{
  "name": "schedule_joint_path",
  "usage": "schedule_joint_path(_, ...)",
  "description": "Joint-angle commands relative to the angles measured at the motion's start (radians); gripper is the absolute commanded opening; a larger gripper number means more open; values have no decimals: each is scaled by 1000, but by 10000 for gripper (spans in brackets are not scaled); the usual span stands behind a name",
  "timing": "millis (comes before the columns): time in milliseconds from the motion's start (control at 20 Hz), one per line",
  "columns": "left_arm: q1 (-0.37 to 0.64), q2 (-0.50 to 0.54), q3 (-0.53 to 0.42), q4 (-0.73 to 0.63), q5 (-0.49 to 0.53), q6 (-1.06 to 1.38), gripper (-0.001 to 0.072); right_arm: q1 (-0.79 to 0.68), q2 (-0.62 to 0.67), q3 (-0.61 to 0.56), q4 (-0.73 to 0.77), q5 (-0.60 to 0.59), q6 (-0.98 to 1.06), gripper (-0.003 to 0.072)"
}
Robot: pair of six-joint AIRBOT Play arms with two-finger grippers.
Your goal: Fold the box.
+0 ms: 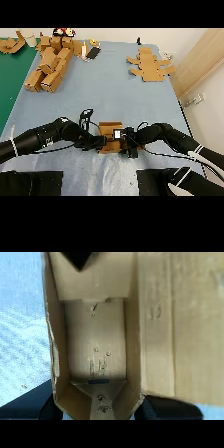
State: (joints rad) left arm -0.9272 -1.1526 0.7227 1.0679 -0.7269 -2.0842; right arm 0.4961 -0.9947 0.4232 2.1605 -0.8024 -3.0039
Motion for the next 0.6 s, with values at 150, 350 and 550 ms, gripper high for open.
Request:
schedule_joint_path(150,-33,-8,28,32,-32,-106,371,0,0,0,0,0,0,514)
schedule_joint_path(350,-44,-40,89,129,-59,-212,371,0,0,0,0,0,0,513)
schedule_joint_path(550,-123,-143,208,314,-154,-413,371,0,0,0,0,0,0,513)
